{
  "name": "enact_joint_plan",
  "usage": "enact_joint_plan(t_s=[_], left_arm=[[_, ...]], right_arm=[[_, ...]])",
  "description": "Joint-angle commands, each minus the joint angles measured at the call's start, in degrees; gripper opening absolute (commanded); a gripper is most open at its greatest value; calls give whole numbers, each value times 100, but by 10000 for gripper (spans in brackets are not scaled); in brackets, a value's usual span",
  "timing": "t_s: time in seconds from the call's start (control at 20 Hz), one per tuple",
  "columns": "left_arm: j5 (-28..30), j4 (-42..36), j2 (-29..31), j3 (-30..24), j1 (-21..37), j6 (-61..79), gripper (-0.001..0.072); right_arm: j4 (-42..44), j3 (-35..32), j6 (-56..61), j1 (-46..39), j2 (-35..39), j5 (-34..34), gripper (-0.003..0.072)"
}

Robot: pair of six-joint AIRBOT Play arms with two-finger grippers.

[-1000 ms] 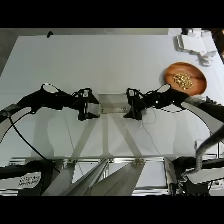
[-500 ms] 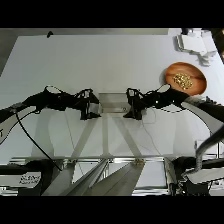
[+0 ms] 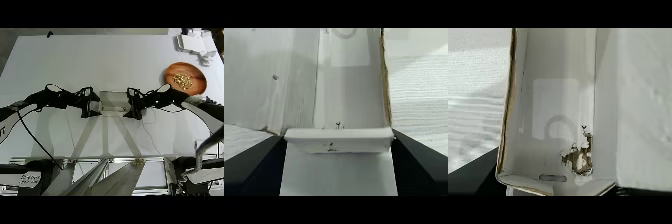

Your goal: Fold the box and place the chain.

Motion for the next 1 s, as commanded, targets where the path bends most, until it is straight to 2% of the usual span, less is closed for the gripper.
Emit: enact_joint_plan(t_s=[0.0, 0.15, 0.4, 0.45, 0.5, 0.55, 0.6, 0.7, 0.95], left_arm=[[-260, 0, -90, 33, -46, 0, 698], [-376, 203, -92, 35, -186, 22, 696], [-254, 157, -87, 35, -214, -33, 689], [-190, 111, -87, 35, -214, -90, 607], [-140, 55, -87, 35, -214, -142, 455], [-120, 26, -85, 35, -214, -144, 412], [-105, 11, -87, 35, -214, -155, 410], [-109, 13, -85, 35, -214, -153, 320], [-109, 13, -85, 35, -214, -153, 315]], right_arm=[[-7, 2, -2, 4, 2, 20, 506], [-7, 2, -2, 4, 2, 17, 506], [-9, 2, -2, 4, 2, 17, 506], [-9, 2, -2, 4, 2, 17, 506], [-7, 2, -2, 4, 2, 17, 506], [-9, 2, -2, 4, 2, 17, 506], [-9, 2, -2, 4, 2, 17, 506], [-9, 2, -2, 4, 2, 17, 506], [-9, 2, -2, 4, 2, 17, 506]])
